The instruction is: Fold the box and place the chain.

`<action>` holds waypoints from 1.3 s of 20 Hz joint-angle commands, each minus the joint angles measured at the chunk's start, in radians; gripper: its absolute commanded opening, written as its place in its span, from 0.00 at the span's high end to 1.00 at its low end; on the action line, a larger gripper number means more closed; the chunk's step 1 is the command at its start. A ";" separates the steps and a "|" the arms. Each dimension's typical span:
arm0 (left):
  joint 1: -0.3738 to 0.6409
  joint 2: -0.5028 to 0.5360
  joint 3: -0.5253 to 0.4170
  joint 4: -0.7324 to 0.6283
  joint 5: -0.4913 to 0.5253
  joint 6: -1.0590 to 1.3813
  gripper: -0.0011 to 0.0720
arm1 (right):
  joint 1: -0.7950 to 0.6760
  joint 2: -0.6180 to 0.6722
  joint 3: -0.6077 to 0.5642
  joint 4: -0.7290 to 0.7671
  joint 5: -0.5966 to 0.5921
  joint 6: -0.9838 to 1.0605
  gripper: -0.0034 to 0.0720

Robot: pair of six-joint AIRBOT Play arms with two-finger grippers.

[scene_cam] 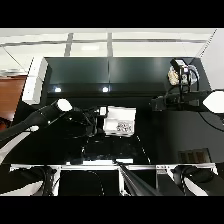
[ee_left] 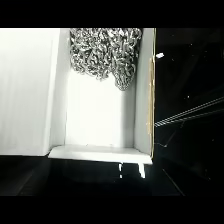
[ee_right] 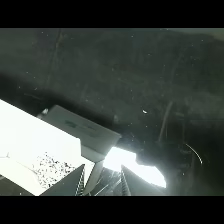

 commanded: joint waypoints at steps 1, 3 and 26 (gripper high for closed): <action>-0.007 -0.002 0.000 -0.001 0.003 0.005 0.01 | 0.000 -0.012 0.000 0.007 -0.021 0.000 0.60; -0.007 -0.006 0.000 -0.024 0.003 0.005 0.20 | 0.010 -0.029 0.000 0.012 -0.075 0.002 0.60; -0.007 -0.008 0.000 -0.026 0.003 0.006 0.43 | 0.098 -0.299 -0.011 0.428 0.074 -1.158 0.18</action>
